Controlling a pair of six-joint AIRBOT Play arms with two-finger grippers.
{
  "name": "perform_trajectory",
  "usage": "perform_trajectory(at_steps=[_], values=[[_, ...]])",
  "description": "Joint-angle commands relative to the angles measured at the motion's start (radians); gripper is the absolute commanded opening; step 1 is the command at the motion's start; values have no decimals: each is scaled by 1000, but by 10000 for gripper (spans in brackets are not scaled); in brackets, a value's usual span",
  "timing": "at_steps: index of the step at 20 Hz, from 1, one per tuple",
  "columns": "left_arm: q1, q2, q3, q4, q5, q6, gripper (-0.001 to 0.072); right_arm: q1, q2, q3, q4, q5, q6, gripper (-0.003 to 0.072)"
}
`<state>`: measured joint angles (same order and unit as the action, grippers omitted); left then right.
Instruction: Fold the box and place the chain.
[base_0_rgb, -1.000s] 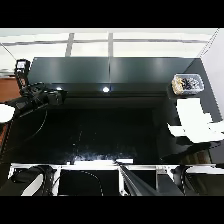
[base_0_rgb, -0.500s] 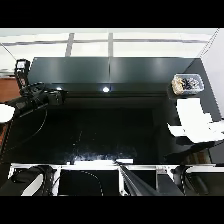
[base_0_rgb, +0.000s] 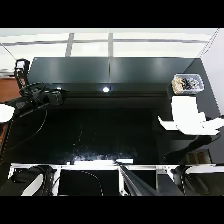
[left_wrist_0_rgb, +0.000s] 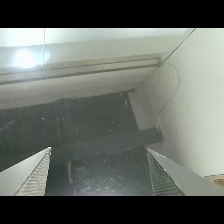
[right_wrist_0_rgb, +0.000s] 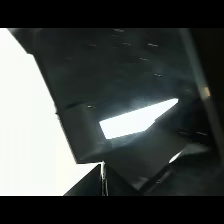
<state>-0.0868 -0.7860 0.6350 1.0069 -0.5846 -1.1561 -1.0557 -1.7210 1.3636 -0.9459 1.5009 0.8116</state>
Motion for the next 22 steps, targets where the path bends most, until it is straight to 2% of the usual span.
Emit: perform_trajectory(at_steps=[1,4,8,13,16,20,22], values=[[0,0,0,-2,0,0,708,38,21,-30,87,40,23,10],[0,0,0,-2,0,0,708,98,76,-122,107,47,61,10],[0,0,0,-3,0,0,708,193,229,-319,150,-81,135,9],[-7,-6,-20,-26,-2,0,707,357,499,-623,399,-290,133,9],[-26,-7,-21,-93,-32,-1,708,481,670,-787,513,-376,83,9],[-117,-26,-21,-134,-84,-2,708,605,924,-1017,719,-484,-83,9],[-186,-56,-21,-135,-103,-22,708,665,985,-1102,774,-502,-128,9]])
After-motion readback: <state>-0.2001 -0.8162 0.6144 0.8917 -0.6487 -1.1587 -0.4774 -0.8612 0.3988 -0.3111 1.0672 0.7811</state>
